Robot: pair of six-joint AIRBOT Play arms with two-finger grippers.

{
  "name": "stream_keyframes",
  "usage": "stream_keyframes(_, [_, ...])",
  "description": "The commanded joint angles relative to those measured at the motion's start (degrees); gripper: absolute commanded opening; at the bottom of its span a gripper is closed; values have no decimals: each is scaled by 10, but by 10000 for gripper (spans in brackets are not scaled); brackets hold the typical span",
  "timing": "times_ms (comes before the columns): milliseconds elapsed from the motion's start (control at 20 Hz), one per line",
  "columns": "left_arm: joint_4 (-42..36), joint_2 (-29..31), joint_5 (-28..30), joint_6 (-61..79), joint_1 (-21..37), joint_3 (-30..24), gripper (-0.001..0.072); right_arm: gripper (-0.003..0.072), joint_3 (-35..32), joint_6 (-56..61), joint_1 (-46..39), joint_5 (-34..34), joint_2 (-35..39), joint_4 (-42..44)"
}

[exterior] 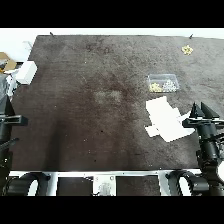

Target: Fold the box and place the chain.

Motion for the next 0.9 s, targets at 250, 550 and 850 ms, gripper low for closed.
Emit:
stream_keyframes(250, [0,0,0,0,0,0,12,269,0,13,0,32,0,2])
stream_keyframes(550, [0,0,0,0,0,0,13,454,54,13,0,51,-69,-25])
stream_keyframes(850, [0,0,0,0,0,0,13,455,233,13,-1,52,-282,-64])
